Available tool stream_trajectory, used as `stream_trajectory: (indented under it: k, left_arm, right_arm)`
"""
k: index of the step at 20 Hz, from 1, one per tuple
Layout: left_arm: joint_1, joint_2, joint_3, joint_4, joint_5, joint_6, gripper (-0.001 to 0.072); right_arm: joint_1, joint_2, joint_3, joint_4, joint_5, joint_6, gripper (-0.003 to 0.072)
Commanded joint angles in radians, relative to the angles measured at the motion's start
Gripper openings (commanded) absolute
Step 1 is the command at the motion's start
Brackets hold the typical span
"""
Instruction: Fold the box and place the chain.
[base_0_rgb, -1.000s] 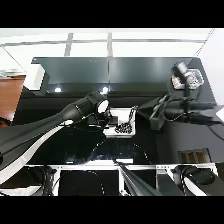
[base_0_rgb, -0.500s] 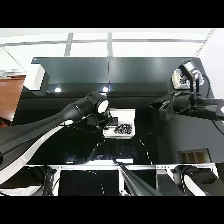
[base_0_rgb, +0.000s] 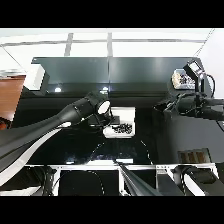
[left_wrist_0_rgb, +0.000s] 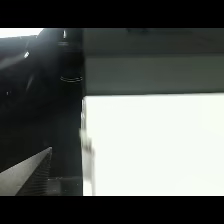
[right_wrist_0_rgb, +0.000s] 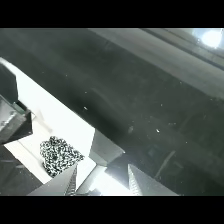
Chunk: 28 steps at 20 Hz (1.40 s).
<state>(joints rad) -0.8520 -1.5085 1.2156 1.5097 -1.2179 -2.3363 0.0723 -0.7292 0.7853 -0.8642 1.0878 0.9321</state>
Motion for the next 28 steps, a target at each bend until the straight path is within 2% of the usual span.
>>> stream_trajectory:
  k: [1,3,5,7,8,10,11,12,13,14,15,17,19,20,22,26,28]
  left_arm:
    - [-0.041,0.114,-0.004,0.179,-0.045,0.031,0.0646]
    - [-0.039,0.208,-0.062,0.273,-0.079,0.047,0.0646]
    - [0.009,0.320,-0.183,0.350,-0.079,0.048,0.0646]
    - [0.117,0.421,-0.323,0.283,-0.014,0.066,0.0646]
    - [0.177,0.467,-0.391,0.208,0.051,0.111,0.0646]
    - [0.304,0.547,-0.515,-0.042,0.229,0.359,0.0646]
    - [0.371,0.569,-0.563,-0.229,0.283,0.550,0.0646]
    - [0.429,0.572,-0.593,-0.428,0.290,0.776,0.0646]
    - [0.481,0.565,-0.611,-0.616,0.266,1.043,0.0637]
    - [0.516,0.557,-0.615,-0.725,0.241,1.261,0.0636]
    - [0.533,0.552,-0.614,-0.778,0.245,1.381,0.0636]
    - [0.536,0.542,-0.614,-0.797,0.307,1.566,0.0636]
    - [0.533,0.534,-0.614,-0.795,0.327,1.806,0.0645]
    - [0.531,0.534,-0.614,-0.789,0.328,1.954,0.0718]
    - [0.499,0.534,-0.612,-0.753,0.307,2.195,0.0718]
    - [0.499,0.445,-0.605,-0.756,0.317,2.304,0.0718]
    - [0.539,0.362,-0.593,-0.848,0.293,2.379,0.0718]
  right_arm:
    - [-0.002,0.001,0.001,-0.002,0.009,0.000,0.0368]
    - [-0.002,0.001,0.001,-0.002,0.008,0.000,0.0368]
    - [-0.002,0.001,0.001,-0.005,0.008,0.000,0.0368]
    - [-0.002,0.001,0.001,-0.005,0.007,0.000,0.0368]
    - [-0.002,0.001,0.001,-0.005,0.006,0.000,0.0368]
    - [-0.002,0.001,0.001,-0.005,0.007,0.000,0.0368]
    - [-0.002,0.000,0.001,-0.005,0.008,0.000,0.0368]
    - [-0.002,0.001,0.001,-0.005,0.007,0.000,0.0368]
    - [-0.002,0.000,0.001,-0.005,0.007,0.000,0.0368]
    - [-0.002,0.000,0.001,-0.005,0.007,0.000,0.0368]
    - [-0.002,0.000,0.001,-0.005,0.007,0.000,0.0368]
    - [-0.002,0.000,0.001,-0.005,0.007,0.000,0.0368]
    - [-0.002,0.000,0.001,-0.009,0.006,0.000,0.0368]
    - [-0.002,0.000,0.001,-0.010,0.003,0.000,0.0368]
    - [-0.002,0.000,0.001,-0.010,0.000,0.000,0.0368]
    - [-0.002,0.000,0.001,-0.008,-0.004,0.001,0.0368]
    - [-0.002,0.000,0.001,-0.008,0.002,0.005,0.0368]
